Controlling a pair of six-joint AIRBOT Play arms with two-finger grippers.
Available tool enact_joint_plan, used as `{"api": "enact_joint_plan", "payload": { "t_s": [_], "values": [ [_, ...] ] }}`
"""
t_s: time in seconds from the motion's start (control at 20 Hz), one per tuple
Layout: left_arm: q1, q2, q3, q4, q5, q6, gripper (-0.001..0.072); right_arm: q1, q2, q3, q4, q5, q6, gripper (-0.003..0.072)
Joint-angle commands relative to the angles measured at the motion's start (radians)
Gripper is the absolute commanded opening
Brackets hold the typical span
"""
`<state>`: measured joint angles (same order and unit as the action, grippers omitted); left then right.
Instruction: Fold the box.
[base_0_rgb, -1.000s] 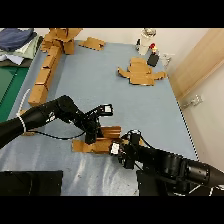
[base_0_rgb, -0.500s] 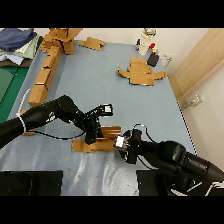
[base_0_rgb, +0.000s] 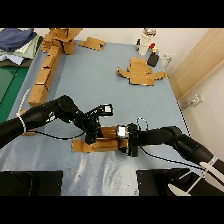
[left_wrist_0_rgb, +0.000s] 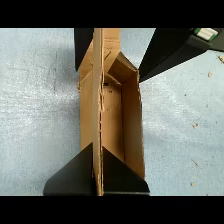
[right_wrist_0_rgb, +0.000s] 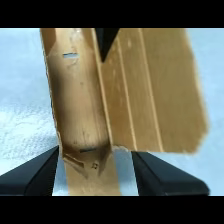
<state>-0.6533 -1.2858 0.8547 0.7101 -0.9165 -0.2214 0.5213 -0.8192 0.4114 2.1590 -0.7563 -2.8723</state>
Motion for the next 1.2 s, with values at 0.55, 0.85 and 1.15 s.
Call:
{"api": "enact_joint_plan", "payload": {
  "t_s": [0.55, 0.85, 1.15],
  "values": [
    [0.0, 0.0, 0.0, 0.0, 0.0, 0.0, 0.0013, -0.027, -0.039, 0.024, 0.042, -0.123, -0.123, 0.0713],
    [0.0, 0.0, 0.0, 0.0, 0.0, 0.0, 0.0013, -0.027, -0.116, 0.024, 0.046, -0.052, -0.132, 0.0713],
    [0.0, 0.0, 0.0, 0.0, 0.0, 0.0, 0.0013, -0.027, -0.145, 0.042, 0.049, -0.04, -0.132, 0.0711]
  ]
}}
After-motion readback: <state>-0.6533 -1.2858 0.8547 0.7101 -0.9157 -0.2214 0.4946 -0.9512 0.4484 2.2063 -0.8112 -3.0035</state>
